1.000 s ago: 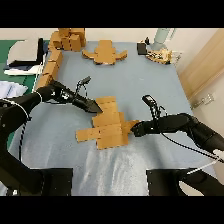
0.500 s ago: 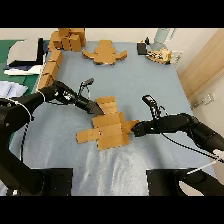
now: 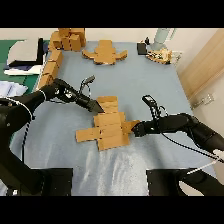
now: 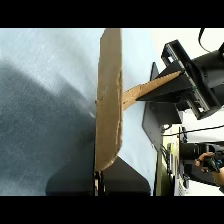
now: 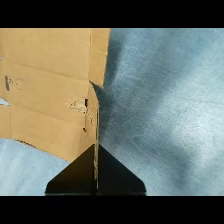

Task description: Fold the box.

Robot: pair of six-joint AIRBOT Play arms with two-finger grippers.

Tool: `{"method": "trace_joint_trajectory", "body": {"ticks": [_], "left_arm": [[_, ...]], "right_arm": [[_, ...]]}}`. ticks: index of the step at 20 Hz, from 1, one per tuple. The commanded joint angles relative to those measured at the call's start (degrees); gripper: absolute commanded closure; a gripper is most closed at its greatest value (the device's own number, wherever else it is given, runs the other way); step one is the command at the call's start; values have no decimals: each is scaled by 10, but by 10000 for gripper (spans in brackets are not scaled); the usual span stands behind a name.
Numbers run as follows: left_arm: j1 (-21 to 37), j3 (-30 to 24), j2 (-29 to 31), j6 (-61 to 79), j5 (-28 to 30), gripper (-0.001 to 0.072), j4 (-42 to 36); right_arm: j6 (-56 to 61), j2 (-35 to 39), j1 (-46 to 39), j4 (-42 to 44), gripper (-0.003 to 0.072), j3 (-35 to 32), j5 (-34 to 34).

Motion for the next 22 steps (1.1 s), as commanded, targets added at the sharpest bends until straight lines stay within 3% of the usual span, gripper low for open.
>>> {"method": "trace_joint_trajectory", "body": {"ticks": [1,2,3,8,11,12,13,15,16,19,22], "left_arm": [[-2,3,0,11,-3,695,5],[-3,3,0,13,-4,695,5],[-5,3,0,14,-3,695,5],[-25,3,14,56,23,699,3],[-47,-9,56,113,84,700,4],[-52,-19,75,134,104,701,5],[-55,-35,97,158,127,700,6],[-60,-80,145,214,166,701,-6],[-63,-106,166,250,183,701,-21],[-86,-182,217,342,252,700,-36],[-120,-231,235,410,281,700,-61]], "right_arm": [[0,0,0,0,601,0,-1],[0,0,0,-2,416,0,3],[9,0,0,-5,319,0,7],[137,1,-48,-81,320,13,12],[182,1,-86,-79,329,34,11],[204,1,-94,-80,374,42,11],[211,1,-98,-79,470,48,12],[224,1,-100,-78,496,52,30],[234,1,-100,-78,555,52,40],[255,1,-100,-77,566,52,81],[261,0,-100,-76,566,51,107]]}}
